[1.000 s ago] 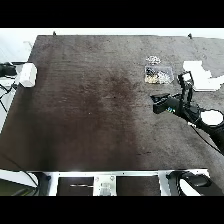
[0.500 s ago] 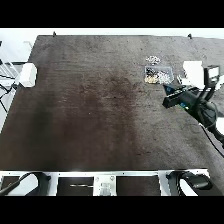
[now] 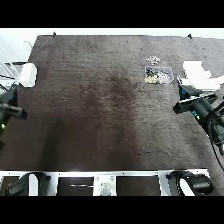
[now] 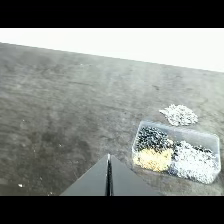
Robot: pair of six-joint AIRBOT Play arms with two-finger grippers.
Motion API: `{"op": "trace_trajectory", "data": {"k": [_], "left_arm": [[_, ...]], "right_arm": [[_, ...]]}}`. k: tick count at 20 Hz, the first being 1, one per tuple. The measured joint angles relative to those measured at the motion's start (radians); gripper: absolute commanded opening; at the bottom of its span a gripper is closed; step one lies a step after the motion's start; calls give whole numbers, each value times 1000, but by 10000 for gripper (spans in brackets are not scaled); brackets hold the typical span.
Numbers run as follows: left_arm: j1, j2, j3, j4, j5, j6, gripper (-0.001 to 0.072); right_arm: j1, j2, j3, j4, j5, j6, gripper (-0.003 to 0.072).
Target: Fold the box and place the chain.
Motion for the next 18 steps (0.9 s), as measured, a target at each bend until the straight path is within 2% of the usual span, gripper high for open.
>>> {"op": "trace_trajectory", "data": {"k": [3,6,12,18], "left_arm": [[-16,117,-89,65,5,-110,12],[-105,164,-124,129,17,-195,12],[-292,187,-150,230,127,-317,12],[-361,190,-195,272,265,-367,13]], "right_arm": [[-3,35,-51,-15,-15,2,6],[-3,48,-86,-50,-32,3,6],[-3,55,-134,-88,-115,4,6],[-3,55,-216,-94,-308,4,9]]}}
